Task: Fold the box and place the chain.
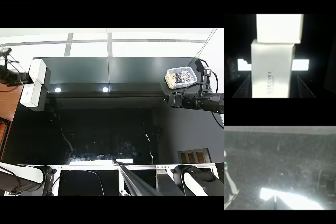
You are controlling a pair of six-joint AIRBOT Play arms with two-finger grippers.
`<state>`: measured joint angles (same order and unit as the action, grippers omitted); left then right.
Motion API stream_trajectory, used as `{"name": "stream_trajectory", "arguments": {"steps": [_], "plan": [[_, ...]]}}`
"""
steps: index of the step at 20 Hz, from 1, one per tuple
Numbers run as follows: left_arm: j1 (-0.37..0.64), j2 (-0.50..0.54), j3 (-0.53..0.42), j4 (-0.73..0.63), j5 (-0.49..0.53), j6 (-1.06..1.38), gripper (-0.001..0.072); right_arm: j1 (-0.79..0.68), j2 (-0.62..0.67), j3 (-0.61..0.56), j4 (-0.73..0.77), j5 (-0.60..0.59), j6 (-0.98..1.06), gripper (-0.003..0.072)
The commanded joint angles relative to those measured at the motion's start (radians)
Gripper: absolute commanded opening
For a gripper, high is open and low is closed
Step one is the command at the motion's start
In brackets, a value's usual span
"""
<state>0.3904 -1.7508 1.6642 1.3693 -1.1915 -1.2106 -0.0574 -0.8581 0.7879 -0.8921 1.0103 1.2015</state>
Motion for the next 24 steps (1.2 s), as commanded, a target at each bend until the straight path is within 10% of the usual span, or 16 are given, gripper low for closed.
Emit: {"name": "stream_trajectory", "arguments": {"steps": [1, 2, 4, 8, 17, 24], "plan": [[-0.006, 0.006, 0.183, -0.011, -0.171, -0.146, 0.0708, 0.021, -0.001, 0.000, -0.003, -0.020, -0.001, 0.0014], [-0.006, 0.016, 0.235, -0.022, -0.228, -0.235, 0.0658, 0.043, -0.001, -0.004, -0.002, -0.050, -0.001, 0.0014], [-0.006, 0.045, 0.308, -0.132, -0.377, -0.240, 0.0038, 0.098, -0.002, -0.011, -0.004, -0.123, -0.003, 0.0014], [-0.058, 0.288, 0.146, -0.248, -0.317, -0.198, 0.0023, 0.158, -0.003, -0.064, -0.093, -0.245, -0.005, 0.0014], [-0.372, 1.144, -1.006, -0.083, 0.281, -0.121, 0.0024, 0.161, -0.002, -0.097, -0.190, -0.210, -0.004, 0.0015], [-0.372, 1.292, -1.107, -0.080, 0.299, -0.124, 0.0027, 0.161, -0.002, -0.097, -0.190, -0.210, -0.005, 0.0015]]}}
